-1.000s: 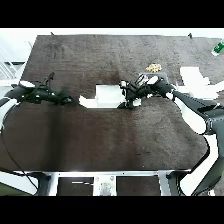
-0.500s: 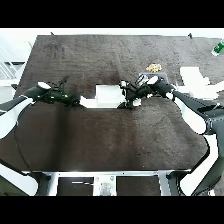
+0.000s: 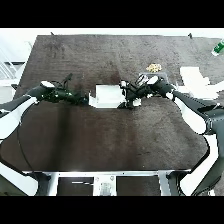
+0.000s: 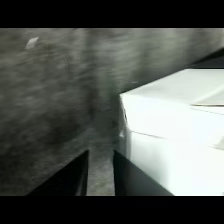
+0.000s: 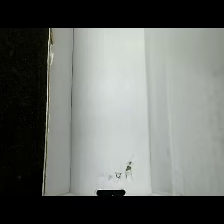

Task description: Fold the box and place the chain.

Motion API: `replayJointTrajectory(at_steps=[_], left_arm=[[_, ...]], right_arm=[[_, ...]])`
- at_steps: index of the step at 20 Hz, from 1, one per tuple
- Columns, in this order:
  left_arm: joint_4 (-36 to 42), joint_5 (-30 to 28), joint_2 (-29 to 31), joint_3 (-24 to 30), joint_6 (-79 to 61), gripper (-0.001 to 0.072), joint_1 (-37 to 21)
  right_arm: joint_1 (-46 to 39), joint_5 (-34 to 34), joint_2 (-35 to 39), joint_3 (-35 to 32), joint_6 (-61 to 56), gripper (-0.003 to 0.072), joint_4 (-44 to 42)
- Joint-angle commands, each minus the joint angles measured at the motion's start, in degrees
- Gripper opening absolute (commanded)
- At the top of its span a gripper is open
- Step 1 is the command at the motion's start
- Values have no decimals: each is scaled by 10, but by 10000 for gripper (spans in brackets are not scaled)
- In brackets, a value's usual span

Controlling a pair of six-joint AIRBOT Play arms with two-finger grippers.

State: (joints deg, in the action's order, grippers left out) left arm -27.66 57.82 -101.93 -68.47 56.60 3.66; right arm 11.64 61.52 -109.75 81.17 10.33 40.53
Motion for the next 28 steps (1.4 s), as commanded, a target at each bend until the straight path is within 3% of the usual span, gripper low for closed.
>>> replayJointTrajectory(at_steps=[1,8,10,13,15,28], left_arm=[[25,17,11,-6,-26,207,-6],[43,30,15,-6,-44,210,-3],[49,39,15,-6,-47,273,-4],[66,49,15,-6,-57,282,-4],[84,54,15,-6,-61,388,-4],[81,52,16,-10,-43,376,14]], right_arm=[[0,0,0,0,0,515,0],[0,0,0,0,0,515,0],[0,0,0,0,0,515,0],[0,0,0,0,0,515,0],[0,0,0,0,0,515,0],[0,0,0,0,0,515,0]])
